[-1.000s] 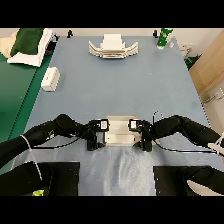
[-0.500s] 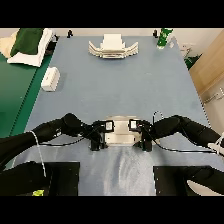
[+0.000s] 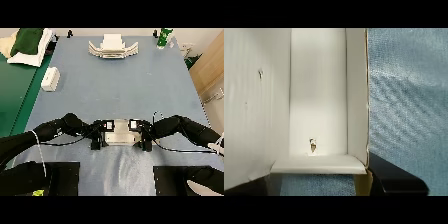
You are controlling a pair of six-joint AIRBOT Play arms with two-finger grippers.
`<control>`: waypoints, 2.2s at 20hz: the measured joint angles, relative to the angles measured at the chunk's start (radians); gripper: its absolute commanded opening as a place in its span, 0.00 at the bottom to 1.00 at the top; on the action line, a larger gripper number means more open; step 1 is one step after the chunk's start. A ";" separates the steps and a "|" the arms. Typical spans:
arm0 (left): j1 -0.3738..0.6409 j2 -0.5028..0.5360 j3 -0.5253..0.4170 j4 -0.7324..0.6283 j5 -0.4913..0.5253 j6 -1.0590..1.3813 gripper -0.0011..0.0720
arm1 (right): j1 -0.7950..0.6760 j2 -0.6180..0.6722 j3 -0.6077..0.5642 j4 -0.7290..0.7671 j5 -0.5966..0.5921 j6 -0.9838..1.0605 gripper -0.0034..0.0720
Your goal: Fold the box.
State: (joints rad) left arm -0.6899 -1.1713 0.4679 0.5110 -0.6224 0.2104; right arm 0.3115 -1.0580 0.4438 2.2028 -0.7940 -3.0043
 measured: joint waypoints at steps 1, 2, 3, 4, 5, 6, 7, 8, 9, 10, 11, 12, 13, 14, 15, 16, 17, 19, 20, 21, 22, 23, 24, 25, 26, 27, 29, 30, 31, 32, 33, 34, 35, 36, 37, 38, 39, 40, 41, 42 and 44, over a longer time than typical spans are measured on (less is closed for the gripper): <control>-0.001 0.000 0.000 0.000 0.000 0.000 0.66 | 0.000 0.000 0.000 0.000 0.000 0.000 0.82; -0.001 0.000 0.000 0.000 -0.001 0.000 0.66 | 0.000 0.000 0.000 0.000 0.000 0.000 0.82; -0.002 0.000 0.000 0.000 -0.001 -0.001 0.66 | 0.000 0.000 0.000 0.000 0.000 0.000 0.82; -0.002 0.000 0.000 0.000 -0.002 -0.001 0.66 | 0.000 0.000 0.000 0.000 0.000 0.000 0.82; -0.002 0.000 0.000 0.000 -0.002 -0.001 0.66 | 0.000 0.000 0.000 0.000 0.000 0.000 0.82; -0.002 0.000 0.000 0.000 -0.003 -0.001 0.66 | 0.000 0.000 0.000 0.000 0.000 0.000 0.82; -0.002 0.000 0.000 0.000 -0.003 -0.001 0.66 | 0.000 0.000 0.000 0.000 0.000 0.000 0.82; -0.002 0.000 0.000 0.000 -0.004 -0.001 0.66 | 0.000 0.000 0.000 0.000 0.000 0.000 0.82; -0.002 0.000 0.000 0.000 -0.004 -0.001 0.66 | 0.000 0.000 0.000 0.000 0.000 0.000 0.82; -0.002 0.000 0.000 0.000 -0.004 -0.001 0.66 | 0.000 0.000 0.000 0.000 0.000 0.000 0.82; -0.002 0.000 0.000 0.000 -0.005 -0.001 0.66 | 0.000 0.000 0.000 0.000 0.000 0.000 0.82; -0.002 0.000 0.000 0.000 -0.005 -0.001 0.66 | 0.000 0.000 0.000 0.000 0.000 0.000 0.82; -0.002 0.000 0.000 0.000 -0.005 -0.001 0.66 | 0.000 0.000 0.000 0.000 0.000 0.000 0.82; -0.002 0.000 0.000 0.000 -0.006 -0.001 0.66 | 0.000 0.000 0.000 0.000 0.000 0.000 0.82; -0.002 0.000 0.000 0.000 -0.006 -0.001 0.66 | 0.000 0.000 0.000 0.000 0.000 0.000 0.82; -0.002 0.000 0.000 0.000 -0.006 -0.001 0.66 | 0.000 0.000 0.000 0.000 0.000 0.000 0.82; -0.002 0.000 0.000 0.000 -0.006 -0.001 0.66 | 0.000 0.000 0.000 0.000 0.000 0.000 0.82; -0.002 0.000 0.000 0.000 -0.007 -0.001 0.66 | 0.000 0.000 0.000 0.000 0.000 0.000 0.82; -0.002 0.000 0.000 0.000 -0.007 -0.001 0.66 | 0.000 0.000 0.000 0.000 0.000 0.000 0.82; -0.002 0.000 0.000 0.000 -0.007 -0.001 0.66 | 0.000 0.000 0.000 0.000 0.000 0.000 0.82; -0.002 0.000 0.000 0.000 -0.007 -0.001 0.66 | 0.000 0.000 0.000 0.000 0.000 0.000 0.82; -0.002 0.000 0.000 0.000 -0.007 -0.001 0.66 | 0.000 0.000 0.000 0.000 0.000 0.000 0.82; -0.002 0.000 0.000 0.000 -0.007 -0.001 0.66 | 0.000 0.000 0.000 0.000 0.000 0.000 0.82; -0.002 0.000 0.000 0.000 -0.007 -0.001 0.66 | 0.000 0.000 0.000 0.000 0.000 0.000 0.82; -0.002 0.000 0.000 0.000 -0.007 -0.001 0.66 | 0.000 0.000 0.000 0.000 0.000 0.000 0.82; -0.002 0.000 0.000 0.000 -0.008 -0.001 0.66 | 0.000 0.000 0.000 0.001 0.000 0.000 0.82; -0.002 0.000 0.000 0.000 -0.008 -0.001 0.66 | 0.000 0.000 0.000 0.002 -0.001 0.000 0.82; -0.002 0.000 0.000 0.000 -0.008 -0.001 0.66 | 0.000 0.000 0.000 0.003 -0.001 0.004 0.88; -0.002 0.000 0.000 0.000 -0.008 -0.001 0.66 | 0.000 0.000 0.000 0.005 -0.003 0.010 1.00; -0.002 0.000 0.000 0.000 -0.008 -0.001 0.66 | 0.000 0.000 0.000 0.005 -0.008 0.016 1.00; -0.002 0.000 0.000 0.000 -0.008 -0.001 0.66 | 0.000 0.001 0.001 0.005 -0.007 0.030 1.00; -0.002 0.000 0.000 0.000 -0.008 -0.001 0.66 | 0.000 0.005 0.001 0.002 -0.007 0.046 1.00; -0.002 0.000 0.000 0.000 -0.008 -0.001 0.66 | 0.001 0.012 0.001 -0.005 -0.006 0.066 1.00; -0.002 0.000 0.000 0.001 -0.008 0.000 0.66 | 0.003 0.024 0.001 -0.020 -0.006 0.086 1.00; -0.002 0.000 0.000 0.000 -0.010 0.000 0.66 | 0.001 0.042 0.001 -0.050 -0.007 0.113 1.00; -0.002 0.000 0.000 -0.005 -0.015 0.000 0.66 | 0.000 0.063 0.002 -0.080 -0.014 0.138 1.00; -0.002 -0.001 0.000 -0.005 -0.015 0.000 0.66 | 0.000 0.088 0.002 -0.105 -0.022 0.164 1.00; -0.002 -0.001 0.000 -0.004 -0.015 0.000 0.66 | 0.000 0.114 0.003 -0.129 -0.028 0.190 1.00; -0.002 -0.001 0.000 -0.003 -0.014 0.000 0.66 | 0.000 0.143 0.003 -0.163 -0.041 0.223 1.00; -0.002 -0.001 0.000 -0.002 -0.014 0.000 0.66 | 0.000 0.172 0.003 -0.192 -0.057 0.257 1.00; -0.002 -0.001 0.000 -0.001 -0.012 0.000 0.66 | 0.000 0.236 0.003 -0.240 -0.089 0.330 1.00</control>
State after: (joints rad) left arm -0.6918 -1.1725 0.4679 0.5102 -0.6346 0.2108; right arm 0.3119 -0.8219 0.4469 1.9625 -0.8829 -2.6747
